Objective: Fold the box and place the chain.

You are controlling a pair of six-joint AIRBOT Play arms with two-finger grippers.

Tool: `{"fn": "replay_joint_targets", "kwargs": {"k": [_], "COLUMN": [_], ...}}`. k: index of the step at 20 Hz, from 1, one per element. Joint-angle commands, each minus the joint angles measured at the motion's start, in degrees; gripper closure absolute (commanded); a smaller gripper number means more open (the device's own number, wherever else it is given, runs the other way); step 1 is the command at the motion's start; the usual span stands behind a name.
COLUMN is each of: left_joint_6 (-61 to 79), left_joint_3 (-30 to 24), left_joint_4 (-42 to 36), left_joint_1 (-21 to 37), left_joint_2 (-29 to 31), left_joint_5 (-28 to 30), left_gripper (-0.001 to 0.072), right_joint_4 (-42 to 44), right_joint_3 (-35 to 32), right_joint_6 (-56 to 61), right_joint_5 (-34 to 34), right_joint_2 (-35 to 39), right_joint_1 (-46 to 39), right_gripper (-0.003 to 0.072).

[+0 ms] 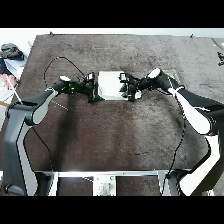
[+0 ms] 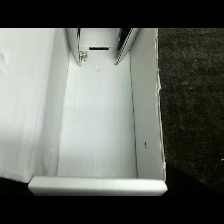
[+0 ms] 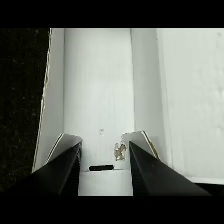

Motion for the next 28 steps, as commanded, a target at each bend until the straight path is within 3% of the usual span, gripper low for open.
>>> {"fn": "replay_joint_targets", "kwargs": {"k": [1,2,3,4,8,9,10,11,14,16,17,21,24,28], "left_joint_6": [-0.1,-0.1,-0.1,-0.1,-0.1,-0.1,-0.1,-0.1,-0.1,-0.1,-0.1,-0.1,-0.1,-0.1], "left_joint_3": [0.0,0.0,0.0,0.0,0.0,0.0,0.0,0.0,0.0,0.0,0.0,0.0,0.0,0.0], "left_joint_4": [0.0,0.0,0.0,0.0,0.0,0.0,0.0,0.0,0.0,0.0,0.0,0.0,0.0,0.0], "left_joint_1": [0.0,0.0,0.0,0.0,0.0,0.0,0.0,0.0,0.0,0.0,0.0,0.0,0.0,0.0], "left_joint_2": [0.0,0.0,0.0,0.0,0.0,0.0,0.0,0.0,0.0,0.0,0.0,0.0,0.0,0.0], "left_joint_5": [0.0,0.0,0.0,0.0,0.0,0.0,0.0,0.0,0.0,0.0,0.0,0.0,0.0,0.0], "left_gripper": [0.0182,0.0182,0.0181,0.0181,0.0182,0.0181,0.0182,0.0182,0.0182,0.0181,0.0182,0.0181,0.0181,0.0181], "right_joint_4": [-0.2,-0.2,-0.2,-0.2,-0.2,-0.5,-1.5,-3.3,-8.7,-11.0,-11.2,-11.2,-11.2,-11.2], "right_joint_3": [0.0,0.0,0.0,0.0,0.0,0.0,0.0,0.0,0.0,0.0,0.0,0.0,0.0,-0.2], "right_joint_6": [-0.7,-1.7,-1.9,-1.8,-1.8,-1.1,0.8,3.0,11.2,15.5,16.7,31.2,50.9,64.7], "right_joint_5": [0.1,0.1,-0.1,-0.7,-0.8,-0.7,-0.8,-0.8,-0.7,-0.8,-0.8,-0.9,-0.3,3.8], "right_joint_2": [0.0,0.0,0.0,0.0,0.0,0.0,0.2,0.7,2.8,4.7,5.8,9.7,10.6,10.0], "right_joint_1": [0.1,0.1,0.0,0.0,-0.3,-0.4,-0.5,-0.6,-1.0,-1.4,-1.7,-5.2,-10.3,-16.9], "right_gripper": [0.0319,0.0306,0.0011,-0.002,-0.0019,0.009,0.0307,0.0341,0.0345,0.0602,0.0648,0.0647,0.0647,0.0673]}}
